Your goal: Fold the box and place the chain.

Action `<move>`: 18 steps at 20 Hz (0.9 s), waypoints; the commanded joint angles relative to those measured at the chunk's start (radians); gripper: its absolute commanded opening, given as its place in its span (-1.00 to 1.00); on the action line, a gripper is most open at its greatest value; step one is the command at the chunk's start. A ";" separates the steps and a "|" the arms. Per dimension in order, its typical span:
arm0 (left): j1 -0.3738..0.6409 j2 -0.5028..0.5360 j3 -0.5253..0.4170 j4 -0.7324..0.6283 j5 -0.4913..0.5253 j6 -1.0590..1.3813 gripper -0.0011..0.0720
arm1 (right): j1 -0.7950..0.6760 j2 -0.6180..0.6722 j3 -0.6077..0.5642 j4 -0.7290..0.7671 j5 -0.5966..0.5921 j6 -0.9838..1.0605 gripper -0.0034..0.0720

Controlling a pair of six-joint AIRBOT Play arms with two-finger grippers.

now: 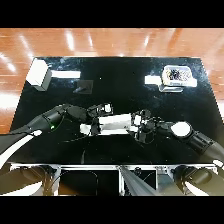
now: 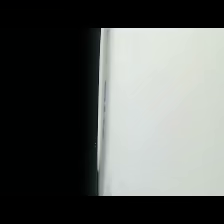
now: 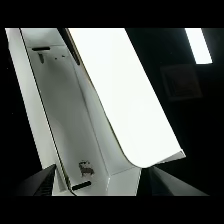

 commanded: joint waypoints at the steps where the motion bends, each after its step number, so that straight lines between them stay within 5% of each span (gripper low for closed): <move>1: 0.000 0.000 0.001 0.001 0.001 0.001 -0.92 | -0.029 -0.001 0.001 0.018 0.010 -0.003 0.96; 8: 0.000 0.000 0.001 0.001 0.000 0.005 -0.92 | -0.055 -0.016 0.002 0.063 0.104 -0.079 0.95; 10: 0.000 0.000 0.001 0.001 0.001 0.004 -0.92 | -0.056 -0.037 0.009 0.081 0.101 -0.094 0.36; 11: 0.000 0.000 0.001 0.001 0.001 0.004 -0.92 | -0.056 -0.045 0.014 0.098 0.090 -0.095 0.36; 14: 0.000 0.000 0.001 0.001 0.001 0.004 -0.92 | -0.056 -0.069 0.033 0.100 0.084 -0.094 0.48; 15: 0.000 0.000 0.001 0.001 0.001 0.004 -0.92 | -0.056 -0.075 0.033 0.100 0.080 -0.093 0.98; 18: 0.000 0.000 0.001 0.001 0.001 0.004 -0.92 | -0.056 -0.080 0.033 0.092 0.071 -0.087 0.98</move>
